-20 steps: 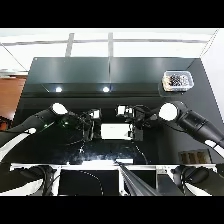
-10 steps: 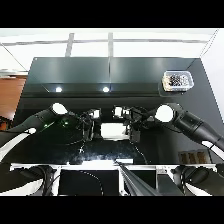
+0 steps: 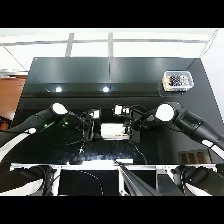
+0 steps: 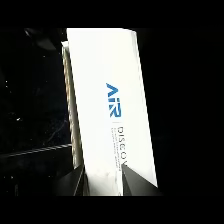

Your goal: Fold the box and place the chain.

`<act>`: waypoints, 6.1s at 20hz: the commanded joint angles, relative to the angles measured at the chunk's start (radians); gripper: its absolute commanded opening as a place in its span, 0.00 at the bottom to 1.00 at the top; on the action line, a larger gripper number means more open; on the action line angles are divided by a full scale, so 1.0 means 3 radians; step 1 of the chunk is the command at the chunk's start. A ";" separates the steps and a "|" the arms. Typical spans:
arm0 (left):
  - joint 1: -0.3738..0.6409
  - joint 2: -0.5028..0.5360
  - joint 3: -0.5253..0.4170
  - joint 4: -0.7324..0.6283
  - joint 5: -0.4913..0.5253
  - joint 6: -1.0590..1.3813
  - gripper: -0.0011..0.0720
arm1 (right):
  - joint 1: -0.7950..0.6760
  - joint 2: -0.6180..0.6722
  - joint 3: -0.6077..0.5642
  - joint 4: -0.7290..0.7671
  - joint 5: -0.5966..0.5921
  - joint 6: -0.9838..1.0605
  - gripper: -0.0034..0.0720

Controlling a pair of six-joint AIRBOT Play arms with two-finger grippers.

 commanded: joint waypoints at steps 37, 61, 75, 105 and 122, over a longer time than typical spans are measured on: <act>-0.0013 0.0003 0.0000 0.0009 0.0001 -0.0003 0.59 | -0.0537 -0.0687 -0.0333 0.1713 0.0148 0.1928 0.06; -0.0895 0.0092 0.0936 0.0694 0.0285 -0.1560 0.98 | -0.2169 0.0806 0.0103 0.0582 0.0974 0.2447 0.06; -0.0987 -0.0158 0.1002 0.0710 0.0051 -0.1724 0.98 | -0.2169 0.0806 0.0103 0.0573 0.0927 0.2445 0.06; 0.0070 -0.0006 0.1012 0.1910 0.0070 -0.2748 0.56 | -0.2169 0.0806 0.0103 0.0579 0.1030 0.2445 0.06; 0.2515 -0.2480 0.4392 0.2051 0.0238 -0.3836 0.57 | -0.2163 0.0806 0.0103 0.0662 0.0876 0.2735 0.06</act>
